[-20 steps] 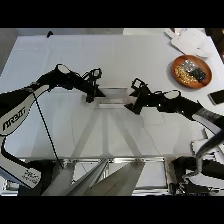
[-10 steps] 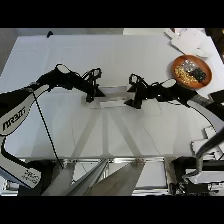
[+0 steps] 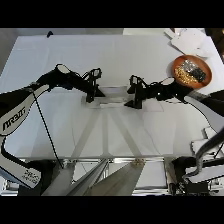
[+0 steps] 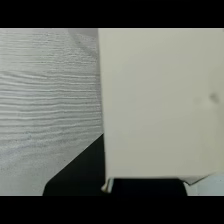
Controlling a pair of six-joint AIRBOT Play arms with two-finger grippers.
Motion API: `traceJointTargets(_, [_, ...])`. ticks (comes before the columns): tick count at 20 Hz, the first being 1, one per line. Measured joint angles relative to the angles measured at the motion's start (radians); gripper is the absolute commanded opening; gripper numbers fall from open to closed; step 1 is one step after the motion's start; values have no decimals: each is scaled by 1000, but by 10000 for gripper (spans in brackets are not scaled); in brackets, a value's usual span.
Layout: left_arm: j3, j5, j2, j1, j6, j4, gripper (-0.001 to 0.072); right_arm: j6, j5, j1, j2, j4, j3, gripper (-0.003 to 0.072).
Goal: Fold the box and place the chain.
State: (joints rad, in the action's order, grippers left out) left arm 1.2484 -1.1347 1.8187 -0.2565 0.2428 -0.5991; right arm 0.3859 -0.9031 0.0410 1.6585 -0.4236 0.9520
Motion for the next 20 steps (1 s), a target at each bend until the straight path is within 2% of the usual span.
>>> traceJointTargets(7, [0,0,0,0,0,0,9,7,-71,-6,44,12,62,696])
traceJointTargets(20, [0,0,0,0,0,0,9,16,-98,6,82,-2,72,695])
